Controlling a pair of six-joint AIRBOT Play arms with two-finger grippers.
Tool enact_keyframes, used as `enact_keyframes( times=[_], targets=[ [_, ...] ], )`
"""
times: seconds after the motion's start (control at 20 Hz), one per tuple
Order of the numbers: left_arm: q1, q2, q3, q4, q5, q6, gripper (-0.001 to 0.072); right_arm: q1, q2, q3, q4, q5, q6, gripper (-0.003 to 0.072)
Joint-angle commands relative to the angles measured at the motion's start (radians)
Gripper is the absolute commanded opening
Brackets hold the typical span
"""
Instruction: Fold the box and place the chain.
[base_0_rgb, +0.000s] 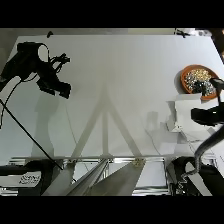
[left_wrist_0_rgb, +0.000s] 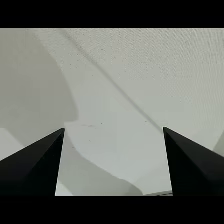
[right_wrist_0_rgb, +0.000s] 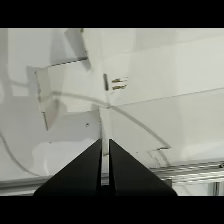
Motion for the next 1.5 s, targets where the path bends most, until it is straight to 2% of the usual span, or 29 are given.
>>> enact_keyframes(
  times=[0.0,0.1,0.2,0.3,0.35,0.5,0.55,0.6,0.75,0.9,1.05,1.2,1.25,1.4,1.45],
  targets=[
    [0.0,0.001,0.0,0.0,0.0,0.0,0.0692,-0.211,-0.048,0.076,0.002,0.002,-0.113,0.0081],
    [0.0,0.001,0.0,0.0,0.0,0.0,0.0692,-0.25,-0.134,0.164,-0.001,-0.02,-0.138,0.0154],
    [0.0,0.001,0.0,0.0,0.0,0.0,0.0692,-0.301,-0.257,0.274,-0.045,-0.029,-0.177,0.0409],
    [0.0,0.001,0.0,0.0,0.0,0.0,0.0692,-0.37,-0.399,0.379,-0.074,-0.028,-0.221,0.0424],
    [0.0,0.001,0.0,0.0,0.0,0.0,0.0692,-0.417,-0.479,0.432,-0.072,-0.019,-0.239,0.0471],
    [0.0,0.001,0.0,0.0,0.0,0.0,0.0692,-0.552,-0.706,0.562,-0.053,0.057,-0.294,0.0497],
    [0.0,0.001,0.0,0.0,0.0,0.0,0.0692,-0.588,-0.766,0.589,-0.038,0.076,-0.321,0.0572],
    [0.0,0.001,0.0,0.0,0.0,0.0,0.0692,-0.619,-0.822,0.611,-0.034,0.094,-0.351,0.0595],
    [0.0,0.001,0.0,0.0,0.001,0.0,0.0692,-0.684,-0.917,0.624,-0.035,0.087,-0.448,0.0605],
    [0.0,0.001,0.0,0.0,0.0,0.0,0.0692,-0.71,-0.95,0.624,-0.034,0.043,-0.512,0.0605],
    [0.0,0.001,0.0,0.0,0.0,0.0,0.0692,-0.71,-0.964,0.624,0.069,0.044,-0.584,0.0601],
    [0.0,0.001,0.0,0.0,0.001,0.0,0.0692,-0.704,-0.988,0.624,0.088,0.083,-0.587,0.0567],
    [0.0,0.001,0.0,0.0,0.0,0.0,0.0692,-0.704,-0.997,0.624,0.087,0.102,-0.585,0.0523],
    [0.0,0.001,0.0,0.0,0.0,0.0,0.0692,-0.704,-1.004,0.624,0.086,0.163,-0.586,0.0494],
    [0.0,0.001,0.0,0.0,0.0,0.0,0.0692,-0.704,-1.004,0.624,0.089,0.193,-0.585,0.0405]
  ],
)
